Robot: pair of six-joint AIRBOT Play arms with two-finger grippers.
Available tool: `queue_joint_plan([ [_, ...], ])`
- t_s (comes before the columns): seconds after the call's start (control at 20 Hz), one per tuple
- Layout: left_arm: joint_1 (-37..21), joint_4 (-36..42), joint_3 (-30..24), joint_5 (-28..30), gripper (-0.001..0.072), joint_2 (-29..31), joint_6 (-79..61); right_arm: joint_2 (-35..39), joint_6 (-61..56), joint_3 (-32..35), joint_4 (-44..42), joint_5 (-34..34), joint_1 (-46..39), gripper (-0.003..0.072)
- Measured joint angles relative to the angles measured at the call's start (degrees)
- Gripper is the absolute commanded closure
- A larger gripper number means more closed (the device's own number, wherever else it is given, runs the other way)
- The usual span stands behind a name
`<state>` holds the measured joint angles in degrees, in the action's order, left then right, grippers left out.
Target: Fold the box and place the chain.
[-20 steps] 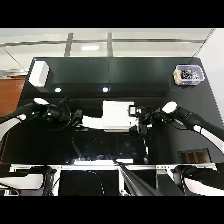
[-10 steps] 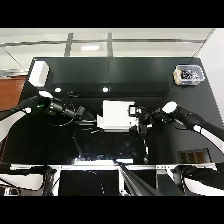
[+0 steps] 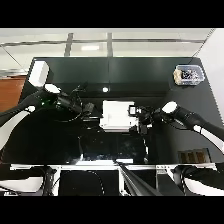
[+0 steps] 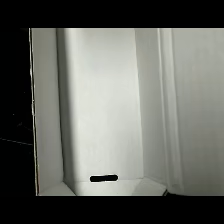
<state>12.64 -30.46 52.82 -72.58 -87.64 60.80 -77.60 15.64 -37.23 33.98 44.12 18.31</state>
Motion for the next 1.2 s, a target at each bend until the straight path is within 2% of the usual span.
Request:
queue_joint_plan([
  [0.1, 1.95, -1.60, 0.15, 2.97, 0.0303, 1.75, 3.52, 0.00, 0.00, 0.00, 0.00, -0.02, 0.00, 0.0484],
  [0.55, 11.02, -9.07, 0.87, 11.56, 0.0302, 4.90, 17.25, 0.04, 0.13, -0.04, 0.26, 0.15, -0.04, 0.0483],
  [0.75, 13.25, -16.31, 3.02, 11.96, 0.0302, 4.96, 23.39, -0.07, -0.04, 0.00, -0.20, -0.15, 0.00, 0.0484],
  [1.2, 15.69, -27.15, 6.43, 10.23, 0.0302, 5.18, 32.20, -0.04, -0.02, 0.00, -0.11, -0.11, 0.00, 0.0484],
])
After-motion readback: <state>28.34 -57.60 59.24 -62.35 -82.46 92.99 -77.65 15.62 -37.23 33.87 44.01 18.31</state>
